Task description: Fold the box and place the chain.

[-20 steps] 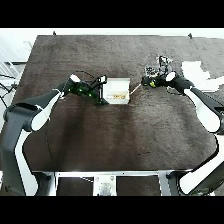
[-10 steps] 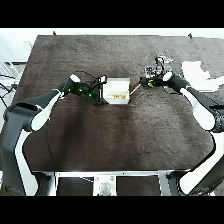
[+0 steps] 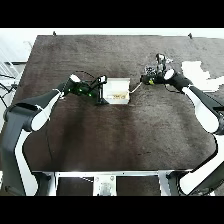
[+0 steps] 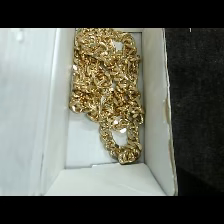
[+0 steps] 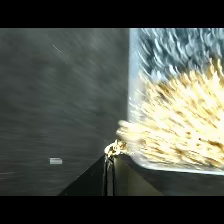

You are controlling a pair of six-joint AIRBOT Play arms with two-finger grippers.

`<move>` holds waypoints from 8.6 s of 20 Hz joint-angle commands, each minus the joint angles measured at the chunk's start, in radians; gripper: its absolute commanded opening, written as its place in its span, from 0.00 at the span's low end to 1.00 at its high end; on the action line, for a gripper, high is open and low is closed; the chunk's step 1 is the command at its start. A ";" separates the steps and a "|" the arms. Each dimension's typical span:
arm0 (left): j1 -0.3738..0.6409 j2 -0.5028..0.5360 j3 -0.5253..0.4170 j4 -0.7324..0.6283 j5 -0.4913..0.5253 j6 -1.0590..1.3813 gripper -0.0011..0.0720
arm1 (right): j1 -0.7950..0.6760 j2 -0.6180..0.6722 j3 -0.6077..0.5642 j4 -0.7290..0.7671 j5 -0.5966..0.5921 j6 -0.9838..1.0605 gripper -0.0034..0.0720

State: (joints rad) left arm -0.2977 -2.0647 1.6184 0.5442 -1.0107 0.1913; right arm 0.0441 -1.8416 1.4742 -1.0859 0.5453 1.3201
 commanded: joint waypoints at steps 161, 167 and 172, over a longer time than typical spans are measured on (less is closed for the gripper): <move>0.000 0.000 0.000 0.000 0.000 0.000 0.56 | 0.422 0.563 0.036 -0.499 0.113 0.113 0.06; 0.000 0.000 0.000 0.000 0.000 0.000 0.56 | 0.439 0.456 0.028 -0.391 0.052 0.109 0.06; 0.000 0.000 0.000 0.000 0.000 0.000 0.56 | 0.496 0.457 0.185 -0.391 0.187 0.085 0.06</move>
State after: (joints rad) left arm -0.2977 -2.0647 1.6184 0.5446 -1.0111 0.1909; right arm 0.5133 -1.3777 1.5894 -1.4891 0.6579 1.4185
